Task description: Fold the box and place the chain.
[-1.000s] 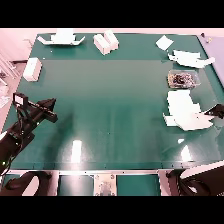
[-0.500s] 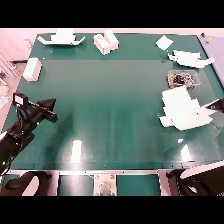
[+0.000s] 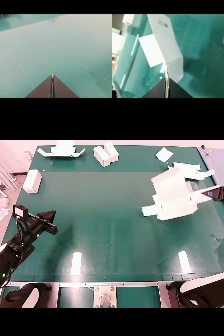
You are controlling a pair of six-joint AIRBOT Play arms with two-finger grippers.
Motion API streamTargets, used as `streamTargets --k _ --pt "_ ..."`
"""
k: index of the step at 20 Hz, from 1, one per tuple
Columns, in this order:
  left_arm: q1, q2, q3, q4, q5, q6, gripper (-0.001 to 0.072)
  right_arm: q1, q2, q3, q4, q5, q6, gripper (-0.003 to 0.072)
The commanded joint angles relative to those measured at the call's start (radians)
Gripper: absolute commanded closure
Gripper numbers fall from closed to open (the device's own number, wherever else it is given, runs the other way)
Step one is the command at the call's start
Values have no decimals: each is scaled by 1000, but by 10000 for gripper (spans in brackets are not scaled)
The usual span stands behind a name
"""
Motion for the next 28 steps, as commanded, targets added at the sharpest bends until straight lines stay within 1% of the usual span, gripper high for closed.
streamTargets --k 1,4,6,8,9,14,17,20,22,24,26,28 --pt "0 1 0 0 -4 0 688 85 57 -21 121 0 10 672" --pt "0 1 0 0 -35 0 688 163 74 -61 191 -1 5 671" --pt "0 1 0 0 -63 0 688 219 79 -106 272 -1 -42 672" --pt "0 1 0 0 -85 0 688 272 103 -171 359 -10 -115 673" --pt "0 1 0 0 -96 0 688 299 124 -213 367 -37 -148 673" --pt "0 1 0 0 -103 0 688 393 227 -484 367 -222 -274 673" --pt "0 1 0 0 -103 0 688 456 264 -663 368 -386 -309 674" --pt "0 1 0 0 -103 0 688 558 264 -794 378 -563 -351 674" --pt "0 1 0 0 -103 0 688 624 264 -835 382 -649 -376 675" --pt "0 1 0 0 -103 0 688 669 264 -852 397 -730 -376 675" --pt "0 1 0 0 -103 0 688 692 264 -859 397 -828 -359 675" --pt "0 1 0 0 -103 0 688 699 264 -863 396 -883 -331 675"
